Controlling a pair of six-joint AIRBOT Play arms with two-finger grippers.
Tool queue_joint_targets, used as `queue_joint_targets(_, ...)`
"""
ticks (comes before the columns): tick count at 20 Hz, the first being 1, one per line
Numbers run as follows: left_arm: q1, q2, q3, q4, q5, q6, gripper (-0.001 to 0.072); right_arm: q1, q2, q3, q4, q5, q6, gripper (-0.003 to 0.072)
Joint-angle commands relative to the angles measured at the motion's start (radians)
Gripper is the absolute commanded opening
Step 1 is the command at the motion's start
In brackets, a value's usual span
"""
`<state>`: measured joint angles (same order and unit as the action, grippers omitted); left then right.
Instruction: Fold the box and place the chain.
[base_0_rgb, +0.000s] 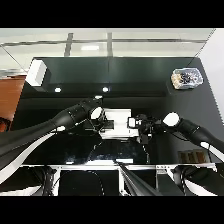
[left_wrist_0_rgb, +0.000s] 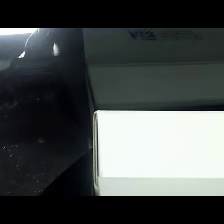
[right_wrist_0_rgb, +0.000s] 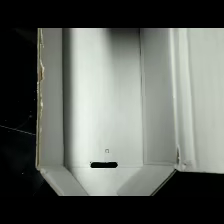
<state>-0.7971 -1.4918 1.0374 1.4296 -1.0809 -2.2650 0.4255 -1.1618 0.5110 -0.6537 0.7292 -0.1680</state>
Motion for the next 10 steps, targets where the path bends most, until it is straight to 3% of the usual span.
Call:
queue_joint_targets(1, 0.001, 0.000, 0.001, 0.015, -0.001, 0.013, 0.0026, 0.000, 0.069, 0.001, -0.105, 0.031, 0.047, 0.0654)
queue_joint_targets(6, 0.001, 0.000, 0.001, 0.031, -0.012, 0.011, 0.0026, 0.000, 0.090, 0.001, -0.105, 0.031, 0.060, 0.0637)
queue_joint_targets(7, 0.001, 0.000, 0.001, 0.029, -0.012, 0.011, 0.0027, 0.000, 0.090, 0.001, -0.103, 0.033, 0.060, 0.0460)
queue_joint_targets(8, 0.001, 0.000, 0.001, 0.028, -0.011, 0.013, 0.0027, 0.000, 0.090, 0.001, -0.090, 0.036, 0.060, 0.0414)
queue_joint_targets(10, 0.001, 0.000, 0.001, 0.026, -0.006, 0.012, 0.0028, 0.001, 0.090, 0.001, -0.030, 0.038, 0.060, 0.0242)
